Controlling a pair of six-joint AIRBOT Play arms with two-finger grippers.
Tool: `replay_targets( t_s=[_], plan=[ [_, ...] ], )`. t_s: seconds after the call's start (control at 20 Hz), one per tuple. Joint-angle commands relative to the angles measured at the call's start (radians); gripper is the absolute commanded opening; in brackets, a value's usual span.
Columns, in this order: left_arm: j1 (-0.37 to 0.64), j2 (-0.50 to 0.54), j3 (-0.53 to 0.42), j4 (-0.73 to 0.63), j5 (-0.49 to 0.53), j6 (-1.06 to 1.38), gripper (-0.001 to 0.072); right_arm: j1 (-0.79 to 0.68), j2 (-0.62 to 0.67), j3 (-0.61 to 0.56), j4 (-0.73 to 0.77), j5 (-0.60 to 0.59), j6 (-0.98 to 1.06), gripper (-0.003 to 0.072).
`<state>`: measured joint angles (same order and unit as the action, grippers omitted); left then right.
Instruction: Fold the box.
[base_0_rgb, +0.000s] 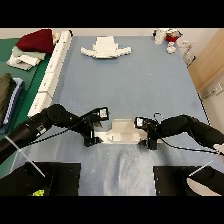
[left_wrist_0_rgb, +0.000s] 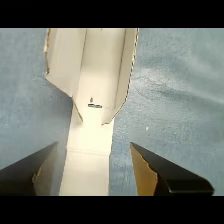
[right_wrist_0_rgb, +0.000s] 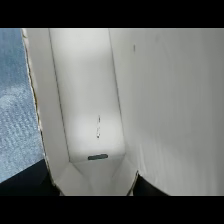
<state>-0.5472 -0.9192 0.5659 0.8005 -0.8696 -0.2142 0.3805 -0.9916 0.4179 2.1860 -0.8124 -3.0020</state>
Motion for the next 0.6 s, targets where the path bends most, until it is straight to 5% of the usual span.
replay_targets(
  t_s=[0.0, 0.35, 0.4, 0.5, 0.55],
  plan=[
    [-0.031, -0.106, -0.018, -0.124, 0.057, 0.182, 0.0697, 0.000, 0.000, 0.000, -0.002, 0.000, 0.000, 0.0568],
    [-0.047, -0.180, -0.018, -0.180, 0.138, 0.238, 0.0695, 0.000, 0.000, 0.000, -0.002, 0.000, 0.000, 0.0568],
    [-0.053, -0.181, -0.018, -0.200, 0.138, 0.264, 0.0649, 0.000, 0.000, 0.000, -0.002, 0.000, 0.000, 0.0568],
    [-0.065, -0.182, -0.018, -0.209, 0.137, 0.291, 0.0406, 0.000, 0.000, 0.000, -0.002, 0.000, 0.000, 0.0568],
    [-0.070, -0.187, -0.018, -0.216, 0.137, 0.296, 0.0400, 0.000, 0.000, 0.000, -0.002, 0.000, 0.000, 0.0568]
  ],
)
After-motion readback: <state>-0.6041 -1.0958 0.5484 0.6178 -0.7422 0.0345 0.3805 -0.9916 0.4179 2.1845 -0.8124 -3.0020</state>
